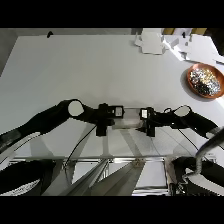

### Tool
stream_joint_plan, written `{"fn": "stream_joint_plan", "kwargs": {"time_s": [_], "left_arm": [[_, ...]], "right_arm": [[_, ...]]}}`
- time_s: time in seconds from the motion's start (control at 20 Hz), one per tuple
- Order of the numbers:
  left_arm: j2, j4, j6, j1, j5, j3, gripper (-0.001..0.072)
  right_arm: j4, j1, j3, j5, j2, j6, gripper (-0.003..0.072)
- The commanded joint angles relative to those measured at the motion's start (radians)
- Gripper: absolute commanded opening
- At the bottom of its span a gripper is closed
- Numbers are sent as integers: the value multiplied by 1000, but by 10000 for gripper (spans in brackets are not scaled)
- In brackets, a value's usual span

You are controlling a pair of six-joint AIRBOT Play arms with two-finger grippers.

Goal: Fold the box and place the chain.

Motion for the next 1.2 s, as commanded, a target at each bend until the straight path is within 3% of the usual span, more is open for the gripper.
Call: {"fn": "stream_joint_plan", "kwargs": {"time_s": [0.0, 0.15, 0.3, 0.5, 0.7, 1.05, 1.15], "left_arm": [[134, 171, -416, 71, -77, 1, 7], [216, 318, -873, 179, -101, 1, 7], [189, 331, -1180, 278, -179, -23, 7], [60, 241, -1209, 290, -143, -98, 7], [-66, 105, -1187, 214, -93, -101, 11], [-79, -75, -1099, 153, -49, -100, 13], [-60, -76, -1082, 150, -53, -95, 88]], "right_arm": [[1, 0, 0, -1, 0, 2, 313], [1, 0, 0, -1, 0, 2, 313], [0, 0, 0, 0, 0, 2, 313], [1, 0, 0, -1, 0, 2, 313], [1, 0, 0, -1, 0, 2, 313], [1, 0, 0, -1, 0, 2, 313], [1, 0, 0, -1, 0, 2, 313]]}}
